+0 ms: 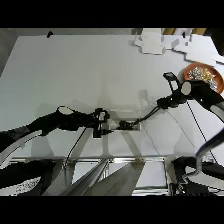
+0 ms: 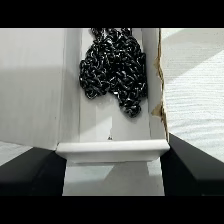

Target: Fold the box and place the chain.

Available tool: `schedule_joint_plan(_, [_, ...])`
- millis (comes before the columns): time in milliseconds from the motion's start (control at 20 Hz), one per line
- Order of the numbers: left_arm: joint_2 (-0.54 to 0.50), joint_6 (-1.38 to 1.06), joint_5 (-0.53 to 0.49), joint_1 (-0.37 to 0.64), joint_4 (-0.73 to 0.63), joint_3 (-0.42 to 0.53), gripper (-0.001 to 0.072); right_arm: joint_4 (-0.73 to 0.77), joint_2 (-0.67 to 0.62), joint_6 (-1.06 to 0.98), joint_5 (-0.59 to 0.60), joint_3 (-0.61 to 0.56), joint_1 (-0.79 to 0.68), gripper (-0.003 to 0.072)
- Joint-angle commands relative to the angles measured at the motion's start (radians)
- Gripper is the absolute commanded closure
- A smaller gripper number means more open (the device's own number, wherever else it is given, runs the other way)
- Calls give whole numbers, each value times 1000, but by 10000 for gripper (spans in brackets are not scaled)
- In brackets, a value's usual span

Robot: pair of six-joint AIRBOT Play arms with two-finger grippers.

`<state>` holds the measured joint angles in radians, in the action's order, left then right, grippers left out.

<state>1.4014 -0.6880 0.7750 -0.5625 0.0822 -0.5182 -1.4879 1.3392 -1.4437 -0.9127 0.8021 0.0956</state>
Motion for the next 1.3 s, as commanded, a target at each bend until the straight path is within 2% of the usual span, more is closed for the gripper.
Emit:
schedule_joint_plan(0, [0, 0, 0, 0, 0, -1, 612, 0, 16, 0, -2, -4, 19, 458])
schedule_joint_plan(50, [0, 0, 0, 0, 0, -1, 612, -1, 17, 1, -2, -7, 23, 520])
schedule_joint_plan(150, [0, 0, 0, 0, 1, -1, 612, -1, 16, 0, -5, -8, 24, 567])
schedule_joint_plan(200, [0, 0, 0, 0, 0, -1, 612, -1, 11, 1, -13, -8, 24, 656])
schedule_joint_plan(250, [0, 0, 0, 0, 0, -1, 612, -1, 0, 1, -16, -8, 24, 671])
schedule_joint_plan(500, [0, 0, 0, 0, 0, -1, 612, -4, -118, 3, -42, -8, 24, 672])
schedule_joint_plan(1100, [0, 0, 0, 0, 0, -1, 612, 105, -595, 13, -129, -8, 24, 671])
schedule_joint_plan(1250, [0, 0, 0, 0, 0, -1, 612, 119, -674, 13, -149, -9, 30, 672])
